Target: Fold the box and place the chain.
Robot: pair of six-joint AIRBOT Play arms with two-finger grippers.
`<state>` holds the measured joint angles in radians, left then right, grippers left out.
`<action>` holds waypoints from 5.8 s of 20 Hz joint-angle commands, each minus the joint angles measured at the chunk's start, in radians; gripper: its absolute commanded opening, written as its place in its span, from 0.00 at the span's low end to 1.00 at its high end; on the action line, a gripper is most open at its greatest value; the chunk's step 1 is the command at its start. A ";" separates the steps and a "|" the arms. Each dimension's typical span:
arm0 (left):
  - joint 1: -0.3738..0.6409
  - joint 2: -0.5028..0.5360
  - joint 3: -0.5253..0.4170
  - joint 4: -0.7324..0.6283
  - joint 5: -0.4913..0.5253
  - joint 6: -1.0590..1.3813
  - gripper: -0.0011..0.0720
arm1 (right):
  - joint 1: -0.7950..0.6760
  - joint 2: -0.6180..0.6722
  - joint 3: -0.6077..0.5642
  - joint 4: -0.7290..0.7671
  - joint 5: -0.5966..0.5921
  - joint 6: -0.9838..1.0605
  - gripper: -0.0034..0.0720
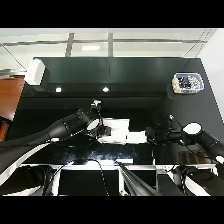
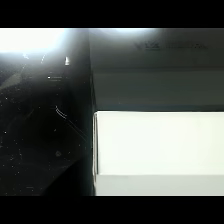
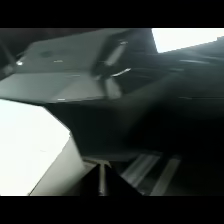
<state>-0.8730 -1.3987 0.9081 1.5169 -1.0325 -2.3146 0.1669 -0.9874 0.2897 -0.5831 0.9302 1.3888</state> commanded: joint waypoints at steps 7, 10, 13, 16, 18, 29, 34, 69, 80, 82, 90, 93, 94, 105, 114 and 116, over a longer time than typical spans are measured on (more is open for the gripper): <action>0.000 -0.001 -0.001 0.000 -0.001 0.000 0.05 | 0.035 -0.014 0.149 0.063 0.204 -0.072 0.78; 0.000 -0.001 -0.001 0.000 -0.001 0.000 0.05 | 0.050 -0.014 0.151 0.111 0.204 -0.061 0.78; 0.000 -0.001 -0.001 0.000 -0.001 -0.001 0.05 | 0.119 -0.014 0.152 0.108 0.148 0.002 0.76; 0.000 -0.001 -0.001 0.000 -0.004 0.000 0.05 | 0.195 -0.014 0.163 0.106 0.106 0.045 0.67; 0.000 -0.001 -0.001 0.000 -0.006 0.000 0.05 | 0.230 -0.014 0.177 0.073 0.073 0.076 0.67; 0.000 -0.001 -0.001 0.000 -0.008 0.006 0.05 | 0.280 -0.015 0.246 -0.133 0.025 0.214 0.67; 0.000 -0.001 -0.001 0.000 -0.008 0.006 0.05 | 0.371 -0.016 0.246 -0.232 -0.071 0.354 0.67; 0.000 -0.001 -0.001 0.001 -0.001 0.007 0.05 | 0.698 -0.354 0.632 -0.834 0.149 0.947 0.38; 0.000 -0.001 -0.001 0.001 -0.001 0.007 0.05 | 0.697 -0.385 0.632 -0.841 0.150 0.949 0.33; 0.000 -0.001 -0.001 0.001 -0.001 0.007 0.05 | 0.697 -0.394 0.632 -0.840 0.150 0.949 0.33; 0.000 -0.001 -0.001 0.001 0.001 0.006 0.05 | 0.697 -0.398 0.632 -0.843 0.143 0.949 0.29; 0.000 -0.001 -0.001 0.001 0.001 0.006 0.05 | 0.698 -0.401 0.632 -0.842 0.143 0.949 0.16; 0.000 -0.001 -0.001 0.001 0.001 0.006 0.05 | 0.698 -0.401 0.632 -0.837 0.142 0.949 0.15; 0.000 -0.001 -0.001 0.001 0.011 0.006 0.05 | 0.687 -0.401 0.632 -0.834 0.233 0.941 0.51; 0.000 -0.001 -0.001 0.001 0.010 0.006 0.05 | 0.689 -0.401 0.632 -0.820 0.171 0.943 0.29; 0.000 -0.001 -0.001 0.001 0.010 0.006 0.05 | 0.689 -0.401 0.632 -0.821 0.163 0.948 0.29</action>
<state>-0.8730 -1.3987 0.9077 1.5173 -1.0214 -2.3096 0.8547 -1.3884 0.9215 -1.4094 1.1160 2.3268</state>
